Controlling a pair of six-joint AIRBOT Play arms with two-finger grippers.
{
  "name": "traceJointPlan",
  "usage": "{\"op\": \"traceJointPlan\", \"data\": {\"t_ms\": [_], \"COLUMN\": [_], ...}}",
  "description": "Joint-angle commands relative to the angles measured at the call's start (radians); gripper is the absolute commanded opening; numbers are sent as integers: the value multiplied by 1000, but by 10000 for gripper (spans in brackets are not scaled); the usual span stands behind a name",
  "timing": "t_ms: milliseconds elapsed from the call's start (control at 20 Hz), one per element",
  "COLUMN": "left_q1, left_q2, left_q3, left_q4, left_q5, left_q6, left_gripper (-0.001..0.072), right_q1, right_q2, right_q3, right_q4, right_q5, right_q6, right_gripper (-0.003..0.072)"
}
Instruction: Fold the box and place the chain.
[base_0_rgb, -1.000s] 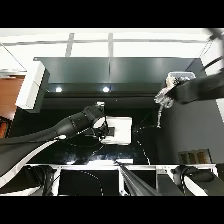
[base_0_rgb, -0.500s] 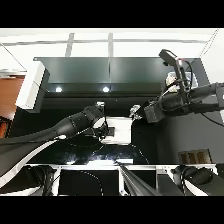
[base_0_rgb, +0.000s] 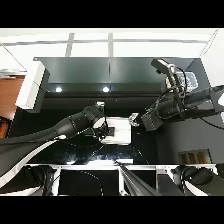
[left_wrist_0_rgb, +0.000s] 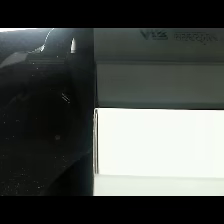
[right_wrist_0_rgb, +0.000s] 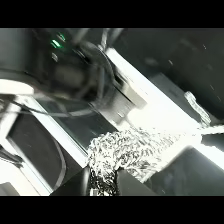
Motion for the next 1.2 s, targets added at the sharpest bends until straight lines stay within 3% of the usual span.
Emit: {"op": "traceJointPlan", "data": {"t_ms": [0,250,450,600,900,1050,1100,1150], "left_q1": [0,0,0,0,0,0,0,0], "left_q2": [-1,-1,-1,-1,-1,-1,-1,-1], "left_q3": [1,1,1,1,1,1,1,1], "left_q4": [0,0,0,0,0,0,0,0], "left_q5": [-3,-2,-2,-2,-2,-3,-3,-4], "left_q6": [0,0,0,0,0,0,0,1], "left_gripper": [32,31,31,31,31,31,32,31], "right_q1": [2,16,66,97,144,151,141,119], "right_q2": [0,0,-6,-37,-174,-215,-213,-208], "right_q3": [0,-46,-127,-149,-307,-317,-315,-313], "right_q4": [-159,-76,72,73,89,87,80,80], "right_q5": [74,75,-128,-262,-389,-399,-392,-358], "right_q6": [77,56,25,20,-13,-13,-13,-13], "right_gripper": [8,8,7,7,8,29,220,462]}}
